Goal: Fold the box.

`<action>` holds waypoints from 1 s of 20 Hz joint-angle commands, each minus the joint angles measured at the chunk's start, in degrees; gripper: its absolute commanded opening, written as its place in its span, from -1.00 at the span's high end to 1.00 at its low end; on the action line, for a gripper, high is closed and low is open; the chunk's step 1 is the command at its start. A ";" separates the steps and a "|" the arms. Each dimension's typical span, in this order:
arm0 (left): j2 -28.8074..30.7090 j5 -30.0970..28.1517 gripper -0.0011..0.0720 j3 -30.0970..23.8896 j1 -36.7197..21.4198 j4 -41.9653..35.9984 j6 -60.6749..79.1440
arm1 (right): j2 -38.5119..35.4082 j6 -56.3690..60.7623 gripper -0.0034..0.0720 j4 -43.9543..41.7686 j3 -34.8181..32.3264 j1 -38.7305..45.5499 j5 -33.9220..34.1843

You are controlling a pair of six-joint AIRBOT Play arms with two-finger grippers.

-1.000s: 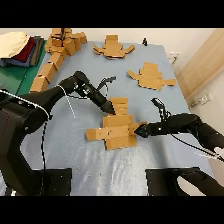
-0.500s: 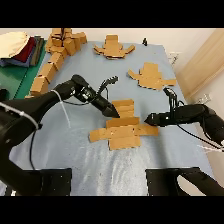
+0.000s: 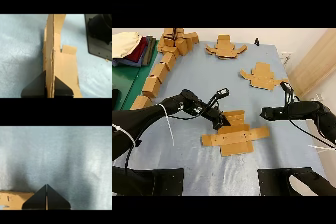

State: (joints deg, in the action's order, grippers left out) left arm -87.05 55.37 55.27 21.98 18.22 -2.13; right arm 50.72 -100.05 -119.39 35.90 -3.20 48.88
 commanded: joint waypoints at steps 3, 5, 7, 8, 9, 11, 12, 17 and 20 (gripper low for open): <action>0.28 -2.86 0.94 -0.68 1.40 2.64 -0.76 | 0.04 -2.21 0.90 -3.74 -0.02 -3.23 7.17; 0.33 -2.84 0.94 -0.68 1.40 2.64 -0.94 | 0.04 -0.63 0.90 -0.55 -1.14 -5.22 10.71; 0.39 -2.75 0.93 -0.68 1.42 2.64 -0.98 | 0.04 1.05 0.90 1.73 -3.28 -6.38 10.60; 0.50 -2.71 0.94 -0.57 1.53 2.75 -1.66 | 0.04 1.05 0.90 1.77 -4.11 -6.51 10.08; 0.85 -2.64 0.94 -0.33 1.64 2.89 -1.79 | 0.04 1.05 0.90 1.79 -4.24 -6.56 9.73; 2.73 -2.73 0.94 0.74 1.75 3.23 -1.75 | -0.20 1.05 0.90 1.79 -4.17 -6.56 7.34; 3.87 -2.95 0.94 1.29 1.92 4.13 -1.77 | -0.20 1.05 0.90 1.99 -4.17 -6.56 5.70; 5.25 -5.31 0.94 1.31 3.69 6.51 -1.64 | -0.17 1.09 0.90 1.99 -4.17 -6.56 -1.25; 5.01 -10.45 0.94 1.03 6.19 7.04 -0.26 | -0.17 1.09 0.90 1.99 -4.17 -6.56 -2.51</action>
